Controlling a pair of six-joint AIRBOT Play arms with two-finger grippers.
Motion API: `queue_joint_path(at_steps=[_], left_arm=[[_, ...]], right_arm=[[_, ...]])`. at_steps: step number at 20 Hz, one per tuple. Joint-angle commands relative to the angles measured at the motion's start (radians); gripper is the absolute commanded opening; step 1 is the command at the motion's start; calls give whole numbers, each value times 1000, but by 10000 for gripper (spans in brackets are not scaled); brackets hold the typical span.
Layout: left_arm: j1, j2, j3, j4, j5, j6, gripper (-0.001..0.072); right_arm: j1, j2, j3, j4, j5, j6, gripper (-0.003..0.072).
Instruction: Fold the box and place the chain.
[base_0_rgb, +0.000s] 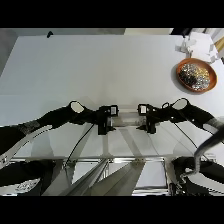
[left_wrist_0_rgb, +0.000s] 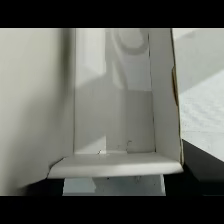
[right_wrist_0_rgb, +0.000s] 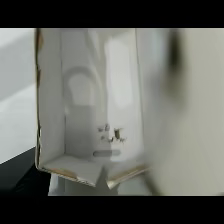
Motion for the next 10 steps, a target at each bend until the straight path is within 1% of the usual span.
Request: queue_joint_path(at_steps=[1, 3, 7, 8, 10], left_arm=[[0, -1, 0, 2, -1, 2, 296], [0, -1, 0, 0, -1, 2, 296], [0, -1, 0, 0, -2, 2, 296], [0, -1, 0, 0, -1, 2, 296], [0, -1, 0, 0, -1, 2, 296]], right_arm=[[-3, 34, 2, -1, 16, 78, 700], [-18, 71, 2, -48, 31, 146, 700], [-101, 174, 2, -153, 113, 270, 692], [-122, 209, 2, -175, 127, 296, 684], [-165, 294, 2, -217, 159, 329, 631]])
